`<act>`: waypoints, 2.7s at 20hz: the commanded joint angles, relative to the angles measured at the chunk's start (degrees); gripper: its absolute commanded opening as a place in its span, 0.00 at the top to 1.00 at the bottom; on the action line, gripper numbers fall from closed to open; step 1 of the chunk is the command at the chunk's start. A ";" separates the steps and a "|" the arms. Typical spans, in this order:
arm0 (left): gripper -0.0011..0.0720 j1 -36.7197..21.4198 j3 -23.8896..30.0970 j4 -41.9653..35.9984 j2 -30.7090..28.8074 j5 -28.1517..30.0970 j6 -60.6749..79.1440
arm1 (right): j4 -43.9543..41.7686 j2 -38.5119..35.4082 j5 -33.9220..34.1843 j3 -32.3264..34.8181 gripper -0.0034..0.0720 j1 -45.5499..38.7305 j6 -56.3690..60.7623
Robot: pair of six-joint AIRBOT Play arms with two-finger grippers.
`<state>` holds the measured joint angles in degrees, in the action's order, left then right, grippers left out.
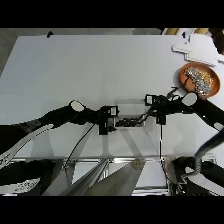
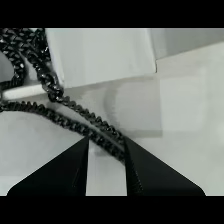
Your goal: Fold the box and place the chain.
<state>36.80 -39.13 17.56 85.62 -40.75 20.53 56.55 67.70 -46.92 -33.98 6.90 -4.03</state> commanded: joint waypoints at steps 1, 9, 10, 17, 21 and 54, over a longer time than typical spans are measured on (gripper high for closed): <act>0.79 0.00 -0.02 0.02 0.00 0.00 0.02 | -4.46 1.07 0.94 0.04 0.62 0.17 -4.96; 0.79 0.00 -0.02 0.02 0.00 0.00 0.02 | -4.76 1.64 0.63 0.50 0.66 0.20 -5.55; 0.79 0.00 -0.02 0.02 0.00 0.00 0.02 | -4.76 1.73 0.68 0.87 0.66 0.20 -5.84; 0.79 0.00 -0.02 0.02 0.00 0.02 0.02 | -2.60 -1.07 0.17 1.16 0.93 0.17 -1.42; 0.79 0.00 -0.02 0.02 0.00 0.02 0.02 | -1.40 -11.78 -2.25 1.16 0.93 0.20 10.86; 0.79 0.00 -0.02 0.02 0.00 0.00 0.02 | -10.62 -18.82 1.42 1.81 0.53 13.03 12.57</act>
<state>36.82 -39.13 17.56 85.62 -40.75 20.56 43.57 51.22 -45.56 -32.16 23.62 8.56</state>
